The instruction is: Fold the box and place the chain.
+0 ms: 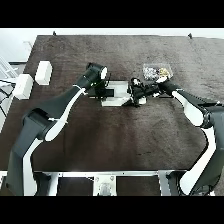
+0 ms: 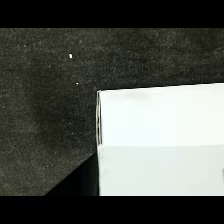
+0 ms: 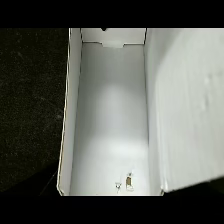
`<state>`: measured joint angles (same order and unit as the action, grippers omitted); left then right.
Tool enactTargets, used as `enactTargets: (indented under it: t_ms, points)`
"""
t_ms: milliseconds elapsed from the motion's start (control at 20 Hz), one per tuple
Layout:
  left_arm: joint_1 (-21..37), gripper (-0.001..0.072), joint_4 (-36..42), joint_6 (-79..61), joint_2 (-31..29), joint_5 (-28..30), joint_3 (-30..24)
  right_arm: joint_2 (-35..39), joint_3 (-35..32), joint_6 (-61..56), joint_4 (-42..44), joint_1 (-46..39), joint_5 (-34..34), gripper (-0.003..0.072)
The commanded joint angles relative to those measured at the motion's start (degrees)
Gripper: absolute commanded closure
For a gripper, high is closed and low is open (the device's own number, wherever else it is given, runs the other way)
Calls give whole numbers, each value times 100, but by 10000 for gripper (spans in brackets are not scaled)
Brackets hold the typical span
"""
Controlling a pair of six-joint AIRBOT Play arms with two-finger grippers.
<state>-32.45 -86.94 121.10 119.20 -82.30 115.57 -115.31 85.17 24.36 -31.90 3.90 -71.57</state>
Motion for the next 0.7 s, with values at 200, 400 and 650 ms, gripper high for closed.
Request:
enactTargets:
  t_ms: [200,400,650]
  points:
    - [0,234,39,-120,-42,-140,13,0,2,7,-11,0,-2,208]
    - [0,233,37,-326,-256,-308,13,0,2,4,-11,0,-2,208]
    - [0,233,57,-763,-686,-693,68,0,2,7,-11,0,-2,208]
